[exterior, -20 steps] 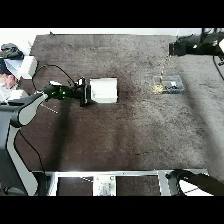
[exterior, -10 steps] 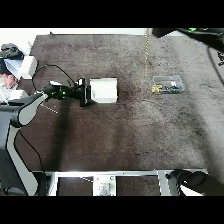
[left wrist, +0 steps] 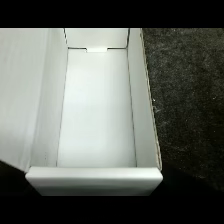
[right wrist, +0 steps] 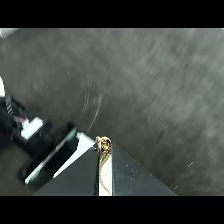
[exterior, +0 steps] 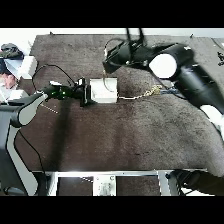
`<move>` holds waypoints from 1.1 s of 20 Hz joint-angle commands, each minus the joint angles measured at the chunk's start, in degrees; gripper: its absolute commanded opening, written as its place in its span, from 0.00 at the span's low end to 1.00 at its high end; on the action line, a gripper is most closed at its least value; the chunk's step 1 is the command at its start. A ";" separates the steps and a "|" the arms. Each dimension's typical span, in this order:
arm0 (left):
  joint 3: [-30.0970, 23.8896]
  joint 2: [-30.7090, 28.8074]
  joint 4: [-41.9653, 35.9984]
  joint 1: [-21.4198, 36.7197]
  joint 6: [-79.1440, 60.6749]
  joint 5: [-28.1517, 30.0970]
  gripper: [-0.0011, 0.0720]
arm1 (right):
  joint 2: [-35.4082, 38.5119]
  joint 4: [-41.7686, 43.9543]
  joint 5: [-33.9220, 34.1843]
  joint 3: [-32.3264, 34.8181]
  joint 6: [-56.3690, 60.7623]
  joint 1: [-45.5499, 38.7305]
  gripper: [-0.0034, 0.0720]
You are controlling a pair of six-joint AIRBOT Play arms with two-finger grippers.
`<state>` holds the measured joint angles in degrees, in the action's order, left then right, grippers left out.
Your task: Fold the box and place the chain.
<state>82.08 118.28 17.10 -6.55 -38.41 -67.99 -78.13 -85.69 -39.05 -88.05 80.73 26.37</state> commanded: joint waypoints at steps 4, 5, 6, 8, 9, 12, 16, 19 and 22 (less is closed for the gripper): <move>-0.02 0.00 0.02 0.04 0.00 0.00 0.41 | -11.13 -0.96 -6.12 -0.02 0.07 0.39 0.06; 0.00 0.00 0.00 0.04 -0.02 0.00 0.41 | -11.85 -3.21 -7.56 -0.02 0.07 0.22 0.37; -0.02 0.00 0.02 0.04 0.00 0.00 0.41 | -12.07 -5.07 -9.62 -0.02 0.04 -0.39 0.74; 0.00 0.00 0.02 0.04 -0.02 0.02 0.41 | -11.56 -6.56 -14.51 -0.02 0.02 -3.04 0.60; -0.02 0.00 0.00 0.04 -0.02 0.00 0.41 | -11.39 -7.43 -17.51 -0.02 0.00 -5.01 0.60; 0.00 0.00 0.02 0.04 -0.02 0.00 0.41 | -11.43 -7.65 -23.91 1.20 -3.41 -13.27 0.59; 0.00 0.00 0.00 0.04 -0.02 0.00 0.40 | -13.70 -5.25 -22.73 4.57 -17.57 -22.16 0.44; 0.00 0.00 0.02 0.04 0.00 0.02 0.41 | -16.79 1.25 -22.08 4.50 -29.40 -25.51 0.44; 0.00 0.00 0.02 0.04 0.00 0.00 0.41 | -19.67 5.62 -21.20 4.37 -42.75 -26.25 0.57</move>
